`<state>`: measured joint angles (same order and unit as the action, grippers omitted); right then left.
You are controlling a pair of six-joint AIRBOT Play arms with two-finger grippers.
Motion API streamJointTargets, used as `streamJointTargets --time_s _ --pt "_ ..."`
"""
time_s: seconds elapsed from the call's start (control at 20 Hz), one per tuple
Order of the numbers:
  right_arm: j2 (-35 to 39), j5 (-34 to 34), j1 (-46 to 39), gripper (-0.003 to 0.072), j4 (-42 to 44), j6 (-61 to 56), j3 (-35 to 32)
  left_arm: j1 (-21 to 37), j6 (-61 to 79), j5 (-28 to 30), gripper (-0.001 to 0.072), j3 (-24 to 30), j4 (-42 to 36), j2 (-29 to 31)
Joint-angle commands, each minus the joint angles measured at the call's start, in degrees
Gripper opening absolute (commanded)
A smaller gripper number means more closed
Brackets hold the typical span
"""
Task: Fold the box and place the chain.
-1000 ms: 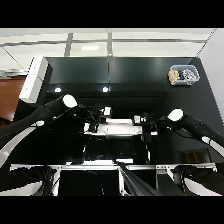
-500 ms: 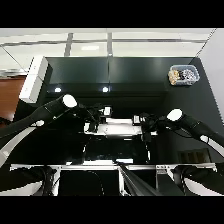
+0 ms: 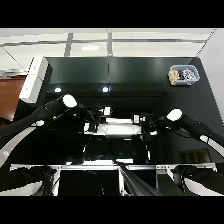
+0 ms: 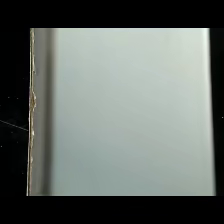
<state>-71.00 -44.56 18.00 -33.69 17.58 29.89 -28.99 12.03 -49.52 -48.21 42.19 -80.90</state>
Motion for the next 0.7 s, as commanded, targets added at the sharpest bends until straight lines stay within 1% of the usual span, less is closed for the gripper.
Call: streamJointTargets --time_s 0.0,0.25,0.3,0.35,0.4,0.6,0.65 --pt "0.0 0.2 0.0 0.0720 0.1 -0.1 0.0 0.0 0.0 0.0 0.0025 0.0 0.0 0.0" --pt "0.0 0.3 0.0 0.0720 0.0 -0.1 0.0 0.0 0.0 0.0 0.0025 0.0 0.0 0.0" --pt "0.0 0.2 0.0 0.0632 0.0 -0.2 0.0 0.0 0.0 0.0 0.0025 0.0 0.0 0.0" --pt "0.0 0.2 0.0 0.0524 0.0 -0.3 0.0 0.0 0.0 0.0 0.0025 0.0 0.0 0.0" --pt "0.0 0.2 0.0 0.0493 0.0 -0.4 0.0 0.0 0.0 0.0 0.0025 0.0 0.0 0.0" --pt "0.0 0.2 0.0 0.0493 0.0 -0.5 0.0 0.0 -1.3 0.0 0.0030 0.0 0.0 0.0" --pt "0.0 0.2 0.0 0.0493 0.0 -0.5 0.0 0.0 -1.9 0.0 0.0127 -0.1 0.0 0.1"
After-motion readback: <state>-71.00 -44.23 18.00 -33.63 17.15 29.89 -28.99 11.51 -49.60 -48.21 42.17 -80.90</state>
